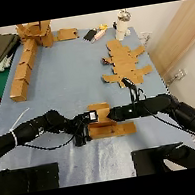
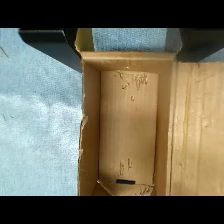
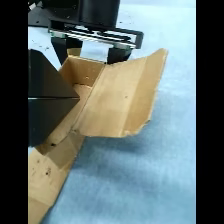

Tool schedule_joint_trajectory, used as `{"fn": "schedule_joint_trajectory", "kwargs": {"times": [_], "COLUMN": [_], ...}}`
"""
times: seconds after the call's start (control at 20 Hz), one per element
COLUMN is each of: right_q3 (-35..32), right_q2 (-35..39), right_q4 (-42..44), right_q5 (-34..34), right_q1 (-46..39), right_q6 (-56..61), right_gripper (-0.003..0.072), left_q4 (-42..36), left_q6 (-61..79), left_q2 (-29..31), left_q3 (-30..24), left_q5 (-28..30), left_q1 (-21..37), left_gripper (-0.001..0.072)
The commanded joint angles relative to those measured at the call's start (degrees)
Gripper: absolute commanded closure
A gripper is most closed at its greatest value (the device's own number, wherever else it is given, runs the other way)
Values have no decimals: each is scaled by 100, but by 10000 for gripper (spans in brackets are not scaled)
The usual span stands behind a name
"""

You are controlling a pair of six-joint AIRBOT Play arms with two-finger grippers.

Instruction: Fold the box.

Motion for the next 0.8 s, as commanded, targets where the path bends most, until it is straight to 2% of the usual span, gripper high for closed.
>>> {"fn": "schedule_joint_trajectory", "kwargs": {"times": [0.0,0.25,0.35,0.55,0.65,0.75], "right_q3": [162,184,184,197,345,476], "right_q2": [-461,-1781,-1934,-1762,-1327,-691], "right_q4": [-9,-7,-13,-142,-516,-1246], "right_q5": [299,216,236,238,181,-42], "right_q1": [0,46,59,50,-20,-55], "right_q6": [-286,-881,-1182,-1582,-1602,-1447], "right_gripper": [682,683,683,684,684,684], "left_q4": [4,7,4,2,4,4], "left_q6": [2,44,44,44,44,44], "left_q2": [-4,-2,-2,-2,-2,-2], "left_q3": [2,2,2,4,4,4], "left_q5": [-24,42,39,37,39,37], "left_q1": [0,2,2,2,2,2], "left_gripper": [306,307,307,307,307,307]}}
